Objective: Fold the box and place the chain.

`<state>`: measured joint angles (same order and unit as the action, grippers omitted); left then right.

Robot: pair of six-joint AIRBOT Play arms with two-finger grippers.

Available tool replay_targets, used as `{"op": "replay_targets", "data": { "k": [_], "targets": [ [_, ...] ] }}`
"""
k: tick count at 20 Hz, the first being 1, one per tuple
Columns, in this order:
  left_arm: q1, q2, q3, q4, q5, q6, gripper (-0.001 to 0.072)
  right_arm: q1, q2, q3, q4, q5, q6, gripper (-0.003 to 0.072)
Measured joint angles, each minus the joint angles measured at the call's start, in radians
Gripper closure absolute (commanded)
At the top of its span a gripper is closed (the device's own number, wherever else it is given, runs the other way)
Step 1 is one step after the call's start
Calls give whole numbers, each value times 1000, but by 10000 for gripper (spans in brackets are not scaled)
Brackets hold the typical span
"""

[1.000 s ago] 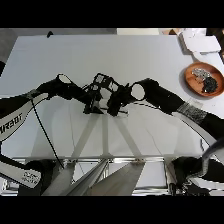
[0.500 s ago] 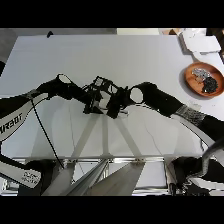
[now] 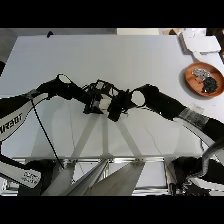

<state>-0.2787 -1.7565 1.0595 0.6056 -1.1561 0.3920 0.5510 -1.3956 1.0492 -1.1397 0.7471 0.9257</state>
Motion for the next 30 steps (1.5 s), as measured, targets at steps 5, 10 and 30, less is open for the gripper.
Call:
{"op": "replay_targets", "data": {
  "k": [5,10,30],
  "targets": [
    [0,0,0,0,0,0,454,-38,31,-1,110,-32,109,679],
    [0,0,0,0,0,0,454,-50,-1,-17,275,-100,229,681],
    [0,0,0,-2,0,-2,454,-99,37,-73,282,-151,376,680]
  ]
}}
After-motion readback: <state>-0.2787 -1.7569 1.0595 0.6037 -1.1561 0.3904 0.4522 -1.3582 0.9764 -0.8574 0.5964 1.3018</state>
